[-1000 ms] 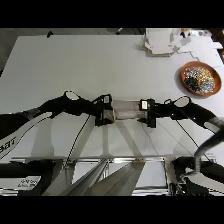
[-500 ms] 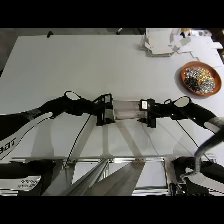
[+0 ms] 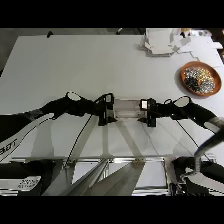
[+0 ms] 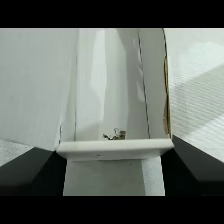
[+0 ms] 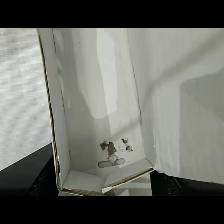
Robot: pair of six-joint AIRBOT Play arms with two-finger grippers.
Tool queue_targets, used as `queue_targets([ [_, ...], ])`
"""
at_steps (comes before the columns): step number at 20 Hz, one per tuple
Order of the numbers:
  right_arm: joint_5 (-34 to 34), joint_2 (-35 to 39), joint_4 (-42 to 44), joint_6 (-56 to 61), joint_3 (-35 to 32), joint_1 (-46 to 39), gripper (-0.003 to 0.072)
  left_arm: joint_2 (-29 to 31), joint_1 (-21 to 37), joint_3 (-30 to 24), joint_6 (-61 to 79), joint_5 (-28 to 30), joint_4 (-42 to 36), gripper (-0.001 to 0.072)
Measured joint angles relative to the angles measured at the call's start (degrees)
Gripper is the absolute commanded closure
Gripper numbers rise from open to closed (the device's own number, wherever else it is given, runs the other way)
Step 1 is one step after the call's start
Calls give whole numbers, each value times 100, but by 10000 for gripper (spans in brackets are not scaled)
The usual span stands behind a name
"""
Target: Fold the box and place the chain.
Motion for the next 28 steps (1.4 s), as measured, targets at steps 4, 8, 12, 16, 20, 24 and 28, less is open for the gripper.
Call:
queue_targets([
  [4,0,0,-4,-2,0,0,283,0,-11,0,-15,37,-17,558],
  [8,2,0,-4,-4,0,0,283,0,-13,0,-28,44,-28,558],
  [12,4,0,-4,-4,0,0,283,0,-15,0,-31,35,-37,559],
  [16,4,0,-4,-7,0,0,283,0,-15,0,-33,26,-39,559],
  [20,7,0,-4,-4,0,0,283,0,-15,0,-33,13,-42,559],
  [24,7,0,-4,-7,0,0,283,0,-15,0,-33,9,-42,559],
  [28,9,0,-4,-7,0,0,283,0,-15,0,-35,7,-44,559],
])
